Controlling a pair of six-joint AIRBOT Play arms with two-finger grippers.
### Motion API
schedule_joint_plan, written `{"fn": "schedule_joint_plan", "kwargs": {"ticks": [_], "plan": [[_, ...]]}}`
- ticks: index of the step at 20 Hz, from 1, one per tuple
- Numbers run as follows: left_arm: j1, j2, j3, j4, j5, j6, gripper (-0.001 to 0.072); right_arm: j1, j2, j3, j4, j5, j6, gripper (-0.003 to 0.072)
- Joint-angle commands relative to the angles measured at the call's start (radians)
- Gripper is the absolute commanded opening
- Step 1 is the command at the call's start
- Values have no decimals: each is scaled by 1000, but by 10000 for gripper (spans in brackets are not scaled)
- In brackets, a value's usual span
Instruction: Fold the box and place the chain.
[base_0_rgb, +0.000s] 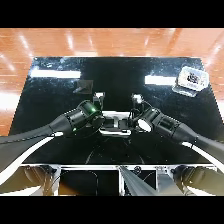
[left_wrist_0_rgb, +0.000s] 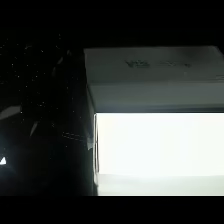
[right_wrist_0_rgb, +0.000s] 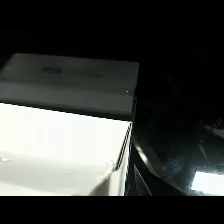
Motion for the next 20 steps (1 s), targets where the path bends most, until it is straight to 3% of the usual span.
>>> {"fn": "schedule_joint_plan", "kwargs": {"ticks": [1,5,6,7,20], "plan": [[0,0,1,0,0,0,21,7,-31,22,-39,45,3,469],[0,0,1,0,1,0,21,7,-78,90,-67,102,3,468],[0,0,1,0,1,0,21,7,-88,103,-80,126,2,414],[0,0,1,0,0,0,22,7,-98,113,-85,150,-5,410],[0,0,1,0,1,0,21,7,-198,169,-105,217,-39,409]]}}
